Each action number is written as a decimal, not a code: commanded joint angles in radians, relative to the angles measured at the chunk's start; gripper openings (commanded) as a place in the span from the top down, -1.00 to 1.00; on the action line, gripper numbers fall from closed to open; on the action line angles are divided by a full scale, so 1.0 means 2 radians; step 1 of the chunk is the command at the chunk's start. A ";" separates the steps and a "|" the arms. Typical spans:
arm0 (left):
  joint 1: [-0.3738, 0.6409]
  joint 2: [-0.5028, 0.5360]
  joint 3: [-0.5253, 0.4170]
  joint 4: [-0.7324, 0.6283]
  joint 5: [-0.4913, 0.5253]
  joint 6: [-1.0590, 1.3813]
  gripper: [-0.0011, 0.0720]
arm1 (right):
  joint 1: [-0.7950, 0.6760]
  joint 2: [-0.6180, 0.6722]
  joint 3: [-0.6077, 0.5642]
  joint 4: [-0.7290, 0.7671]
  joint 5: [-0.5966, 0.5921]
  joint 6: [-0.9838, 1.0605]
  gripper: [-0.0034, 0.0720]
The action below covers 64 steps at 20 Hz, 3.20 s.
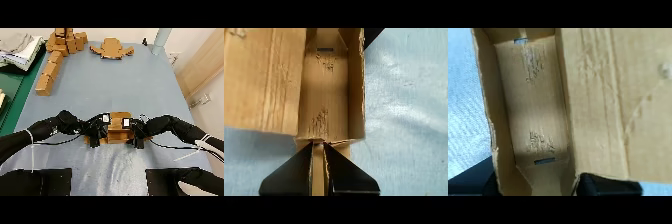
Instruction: Fold the box.
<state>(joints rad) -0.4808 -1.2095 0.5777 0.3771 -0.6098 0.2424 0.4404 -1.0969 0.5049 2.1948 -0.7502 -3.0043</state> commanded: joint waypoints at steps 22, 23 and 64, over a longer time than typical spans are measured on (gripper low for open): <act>-0.011 -0.013 0.000 -0.036 -0.002 -0.001 0.58 | 0.000 0.000 0.000 0.000 0.000 0.000 -0.37; -0.011 -0.007 0.000 -0.018 0.002 -0.012 0.93 | 0.000 0.000 0.000 0.000 0.000 0.000 -0.37; -0.006 0.076 -0.021 0.186 -0.023 -0.839 0.93 | 0.000 0.000 0.000 0.000 0.000 0.000 -0.37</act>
<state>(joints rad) -0.4870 -1.0615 0.5339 0.8833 -0.6601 -1.5326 0.4404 -1.0969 0.5049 2.1952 -0.7502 -3.0043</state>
